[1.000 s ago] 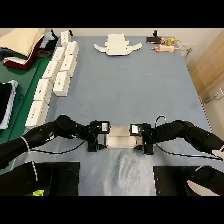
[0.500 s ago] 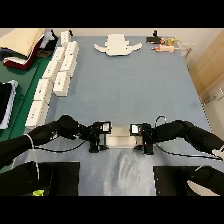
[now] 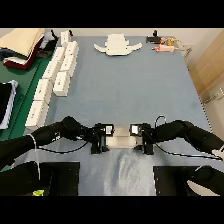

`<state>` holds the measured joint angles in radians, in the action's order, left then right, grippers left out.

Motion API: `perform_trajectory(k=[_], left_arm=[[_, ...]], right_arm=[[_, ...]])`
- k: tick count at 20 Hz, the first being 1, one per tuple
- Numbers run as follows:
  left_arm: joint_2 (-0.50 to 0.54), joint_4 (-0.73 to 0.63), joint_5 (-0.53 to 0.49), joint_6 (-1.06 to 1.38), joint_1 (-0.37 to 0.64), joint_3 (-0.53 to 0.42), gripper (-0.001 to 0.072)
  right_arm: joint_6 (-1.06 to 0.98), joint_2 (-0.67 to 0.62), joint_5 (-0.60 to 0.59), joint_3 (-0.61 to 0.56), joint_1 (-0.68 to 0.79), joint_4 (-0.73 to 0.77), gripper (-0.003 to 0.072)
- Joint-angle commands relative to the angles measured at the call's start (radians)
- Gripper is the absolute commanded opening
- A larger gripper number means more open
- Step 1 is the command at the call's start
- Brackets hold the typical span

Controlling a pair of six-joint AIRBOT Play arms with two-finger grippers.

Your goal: Fold the box.

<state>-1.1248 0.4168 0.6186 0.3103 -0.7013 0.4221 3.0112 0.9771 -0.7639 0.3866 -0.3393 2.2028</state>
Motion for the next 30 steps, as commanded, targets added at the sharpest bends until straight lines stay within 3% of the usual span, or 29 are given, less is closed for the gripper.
perform_trajectory(k=[1,2,6,10,11,12,25,30], left_arm=[[-0.009,-0.002,-0.035,-0.041,-0.003,0.008,0.0552],[-0.014,0.002,-0.035,-0.051,-0.003,0.013,0.0412],[-0.018,0.014,-0.034,-0.066,-0.003,0.018,0.0403],[-0.018,0.013,-0.032,-0.072,-0.003,0.018,0.0431],[-0.018,0.014,-0.032,-0.076,-0.002,0.017,0.049],[-0.018,0.014,-0.035,-0.084,-0.002,0.017,0.0695],[0.021,0.016,-0.024,-0.037,0.015,-0.021,0.0695],[0.021,-0.076,-0.035,0.053,-0.015,-0.021,0.0694]], right_arm=[[-0.001,0.0,0.0,0.001,-0.001,0.0,0.047],[-0.001,0.0,0.0,0.001,-0.001,0.0,0.047],[-0.001,0.0,0.0,0.001,-0.001,0.0,0.047],[-0.001,0.0,0.0,0.001,-0.001,0.0,0.047],[-0.001,0.0,0.0,0.001,-0.001,0.0,0.047],[-0.001,0.0,0.0,0.001,-0.001,0.0,0.047],[-0.001,0.0,0.0,0.001,-0.001,0.0,0.047],[-0.001,0.0,0.0,0.001,-0.001,0.0,0.047]])
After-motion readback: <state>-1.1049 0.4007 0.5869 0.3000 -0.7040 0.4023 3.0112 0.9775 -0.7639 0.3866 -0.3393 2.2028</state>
